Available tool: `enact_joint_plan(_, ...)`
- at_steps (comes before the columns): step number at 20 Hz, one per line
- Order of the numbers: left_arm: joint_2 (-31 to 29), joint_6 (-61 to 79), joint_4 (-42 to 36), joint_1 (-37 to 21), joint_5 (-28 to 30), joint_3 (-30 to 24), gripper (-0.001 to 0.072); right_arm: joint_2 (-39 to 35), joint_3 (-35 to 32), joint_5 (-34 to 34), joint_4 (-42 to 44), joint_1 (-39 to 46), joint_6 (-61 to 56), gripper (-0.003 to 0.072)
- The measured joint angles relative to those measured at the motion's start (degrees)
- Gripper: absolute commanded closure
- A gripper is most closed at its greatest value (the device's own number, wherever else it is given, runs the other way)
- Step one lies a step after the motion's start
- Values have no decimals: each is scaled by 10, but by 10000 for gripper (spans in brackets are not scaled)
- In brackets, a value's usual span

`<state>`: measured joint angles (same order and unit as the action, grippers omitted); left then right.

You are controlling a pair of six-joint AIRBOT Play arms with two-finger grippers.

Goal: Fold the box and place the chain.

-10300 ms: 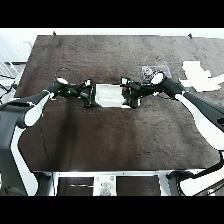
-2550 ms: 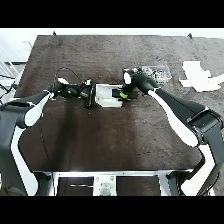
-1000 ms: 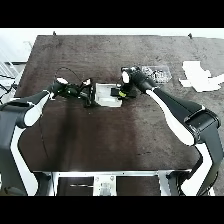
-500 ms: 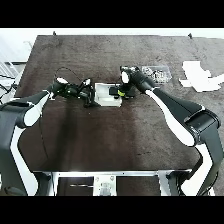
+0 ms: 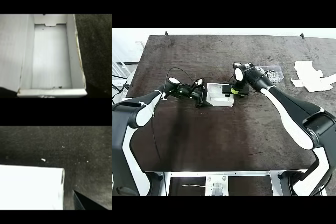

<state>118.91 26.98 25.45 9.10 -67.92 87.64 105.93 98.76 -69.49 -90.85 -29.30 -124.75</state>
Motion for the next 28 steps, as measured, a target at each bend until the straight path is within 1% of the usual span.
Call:
enact_joint_plan(6, 0, 0, 0, 0, 0, 0, 182, -76, 0, -27, -5, 1, 53, 152)
enact_joint_plan(8, 0, 0, 0, 0, 0, 0, 181, -104, 0, -31, -25, 7, 68, 152)
enact_joint_plan(10, 0, 0, 0, 0, 0, 0, 182, -126, 0, -32, -65, 25, 81, 157)
enact_joint_plan(11, 0, 0, 0, 0, 0, 0, 182, -133, 0, -31, -80, 40, 89, 202)
enact_joint_plan(12, 0, 0, 0, 0, -1, 0, 181, -137, -2, -26, -93, 57, 98, 278)
enact_joint_plan(13, 0, 0, 0, 0, -1, 0, 182, -138, -4, -13, -104, 79, 108, 317)
enact_joint_plan(14, 0, 0, 0, 0, -1, 0, 182, -139, -7, 4, -110, 103, 117, 318)
enact_joint_plan(17, 0, 0, 0, 0, -1, 0, 182, -125, -12, 65, -96, 174, 156, 311)
enact_joint_plan(21, 0, 0, 0, 0, -1, 0, 182, -78, -11, 130, -9, 254, 238, 311)
enact_joint_plan(24, 0, 0, 0, 0, -1, 0, 182, -33, 3, 155, 48, 285, 290, 311)
enact_joint_plan(28, 0, 0, 0, 0, -1, 0, 182, 23, 39, 167, 99, 298, 334, 313)
